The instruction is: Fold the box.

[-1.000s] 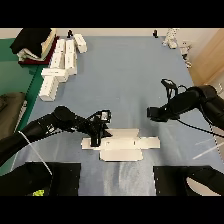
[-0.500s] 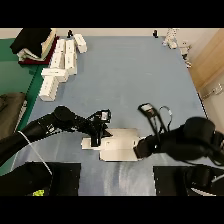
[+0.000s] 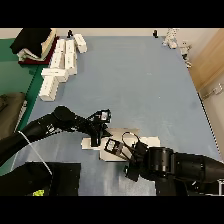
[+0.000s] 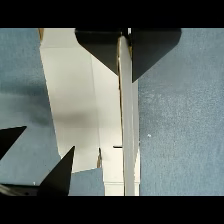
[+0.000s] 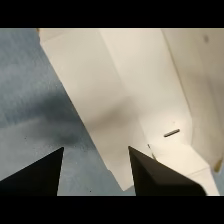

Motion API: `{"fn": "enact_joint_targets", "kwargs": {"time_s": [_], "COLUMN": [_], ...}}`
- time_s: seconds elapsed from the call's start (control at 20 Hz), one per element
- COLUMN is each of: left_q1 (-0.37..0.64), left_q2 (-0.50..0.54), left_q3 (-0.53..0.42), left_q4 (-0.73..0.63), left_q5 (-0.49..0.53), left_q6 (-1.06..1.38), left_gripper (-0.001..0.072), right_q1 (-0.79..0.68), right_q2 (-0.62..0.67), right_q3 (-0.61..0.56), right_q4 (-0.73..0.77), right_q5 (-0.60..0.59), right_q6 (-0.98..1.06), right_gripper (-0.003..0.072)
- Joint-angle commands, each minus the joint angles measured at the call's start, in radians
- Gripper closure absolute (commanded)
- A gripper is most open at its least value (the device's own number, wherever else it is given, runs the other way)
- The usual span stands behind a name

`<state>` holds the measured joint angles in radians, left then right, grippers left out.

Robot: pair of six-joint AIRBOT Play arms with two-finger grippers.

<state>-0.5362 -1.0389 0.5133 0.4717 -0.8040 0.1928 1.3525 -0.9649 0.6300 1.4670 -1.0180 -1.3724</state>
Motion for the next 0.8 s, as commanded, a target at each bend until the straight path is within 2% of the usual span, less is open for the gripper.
{"fn": "enact_joint_targets", "kwargs": {"time_s": [0.0, 0.3, 0.75], "left_q1": [0.000, 0.000, 0.000], "left_q2": [-0.001, -0.001, -0.001], "left_q3": [0.000, 0.000, 0.000], "left_q4": [0.000, 0.000, 0.000], "left_q5": [0.000, 0.000, 0.000], "left_q6": [0.000, 0.000, 0.000], "left_gripper": [0.0691, 0.0691, 0.0691], "right_q1": [0.015, 0.014, 0.012], "right_q2": [-0.054, -0.053, 0.011], "right_q3": [-0.033, -0.058, -0.005], "right_q4": [0.023, -0.277, -0.285], "right_q5": [0.017, 0.022, -0.020], "right_q6": [-0.098, 0.195, 0.506], "right_gripper": [0.0080, 0.0080, 0.0079]}}
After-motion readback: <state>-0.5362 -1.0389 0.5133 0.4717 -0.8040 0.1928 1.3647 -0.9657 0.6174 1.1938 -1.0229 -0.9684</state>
